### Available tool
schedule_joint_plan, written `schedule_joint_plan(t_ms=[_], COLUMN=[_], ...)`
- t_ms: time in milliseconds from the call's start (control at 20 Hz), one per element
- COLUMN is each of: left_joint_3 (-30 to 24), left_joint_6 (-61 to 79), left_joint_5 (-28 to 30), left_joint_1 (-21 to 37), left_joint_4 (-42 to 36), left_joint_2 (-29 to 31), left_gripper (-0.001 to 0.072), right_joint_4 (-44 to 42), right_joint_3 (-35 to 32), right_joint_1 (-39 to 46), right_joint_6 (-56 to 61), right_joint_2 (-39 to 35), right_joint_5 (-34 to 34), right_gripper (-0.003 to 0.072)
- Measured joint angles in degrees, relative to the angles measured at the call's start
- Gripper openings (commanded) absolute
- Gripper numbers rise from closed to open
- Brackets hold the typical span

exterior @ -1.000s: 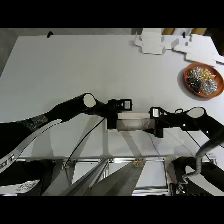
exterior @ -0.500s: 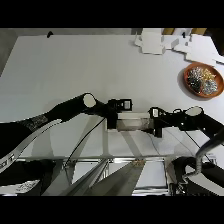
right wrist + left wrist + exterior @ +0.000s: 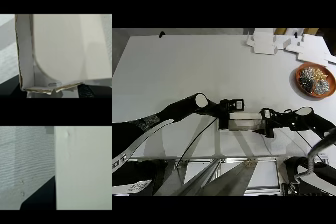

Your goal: Fold the box and place the chain.

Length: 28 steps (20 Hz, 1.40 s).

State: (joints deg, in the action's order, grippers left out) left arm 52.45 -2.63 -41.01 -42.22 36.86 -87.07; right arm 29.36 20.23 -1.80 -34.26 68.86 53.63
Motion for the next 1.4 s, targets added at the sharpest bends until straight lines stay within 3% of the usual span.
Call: schedule_joint_plan(t_ms=[50, 200, 350, 550, 1400], left_joint_3=[0.0, 0.0, 0.0, 0.0, 0.0], left_joint_6=[-0.02, 0.0, 0.0, 0.0, 0.0], left_joint_5=[0.02, 0.0, 0.02, 0.02, 0.04], left_joint_1=[0.0, 0.0, 0.0, 0.0, 0.0], left_joint_4=[0.0, 0.0, 0.0, 0.0, -0.02], left_joint_2=[0.0, 0.0, 0.0, 0.0, 0.0], left_gripper=[0.0027, 0.0027, 0.0027, 0.0027, 0.0027], right_joint_4=[-0.07, -0.22, -0.24, -0.04, 0.37], right_joint_3=[0.0, 0.0, 0.02, 0.02, 0.02], right_joint_1=[0.0, 0.0, 0.02, 0.02, 0.0], right_joint_6=[-0.15, -0.52, -0.72, -0.76, -0.76], right_joint_2=[0.28, 0.94, 1.25, 1.36, 1.36], right_joint_5=[-0.02, -0.15, -0.31, -0.72, -0.92], right_gripper=[0.0551, 0.0405, 0.0356, 0.0396, 0.0396])
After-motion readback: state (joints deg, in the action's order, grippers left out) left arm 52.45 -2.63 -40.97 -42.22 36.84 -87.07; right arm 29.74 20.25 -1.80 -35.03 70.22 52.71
